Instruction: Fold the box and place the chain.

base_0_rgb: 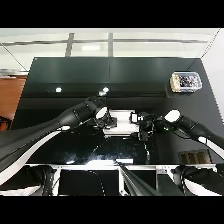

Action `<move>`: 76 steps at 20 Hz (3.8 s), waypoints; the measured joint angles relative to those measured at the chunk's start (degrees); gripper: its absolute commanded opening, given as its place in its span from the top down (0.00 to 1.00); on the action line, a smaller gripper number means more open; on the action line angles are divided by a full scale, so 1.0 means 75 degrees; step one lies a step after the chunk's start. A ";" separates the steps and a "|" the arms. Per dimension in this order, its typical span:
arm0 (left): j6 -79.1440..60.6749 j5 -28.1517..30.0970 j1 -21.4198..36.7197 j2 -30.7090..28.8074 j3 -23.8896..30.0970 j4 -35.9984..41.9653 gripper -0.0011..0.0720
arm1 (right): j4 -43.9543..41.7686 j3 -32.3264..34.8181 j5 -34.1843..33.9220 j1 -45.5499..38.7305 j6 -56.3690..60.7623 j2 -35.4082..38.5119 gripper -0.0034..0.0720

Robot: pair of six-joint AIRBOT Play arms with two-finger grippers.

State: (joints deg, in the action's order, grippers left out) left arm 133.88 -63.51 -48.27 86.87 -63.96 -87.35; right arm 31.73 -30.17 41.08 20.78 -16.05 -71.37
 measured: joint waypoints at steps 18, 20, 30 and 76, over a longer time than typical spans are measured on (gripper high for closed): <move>0.0370 -0.0216 -0.0216 0.0379 -0.0399 -0.0268 0.95 | -0.0009 -0.0003 0.0000 -0.0003 0.0020 0.0000 0.68; 0.0379 -0.0224 -0.0216 0.0379 -0.0411 -0.0268 0.95 | -0.0009 -0.0003 0.0000 -0.0003 0.0012 0.0000 0.68; 0.0396 -0.0189 -0.0216 0.0379 -0.0414 -0.0268 0.95 | -0.0009 -0.0003 0.0000 -0.0003 0.0006 0.0000 0.68; 0.0399 -0.0221 -0.0219 0.0391 -0.0417 -0.0262 0.95 | -0.0189 -0.0050 0.0201 0.0114 0.2081 0.0455 0.25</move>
State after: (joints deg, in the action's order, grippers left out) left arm 136.88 -65.17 -49.91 89.80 -67.09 -89.32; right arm 30.30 -30.55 42.59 21.63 -0.45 -67.96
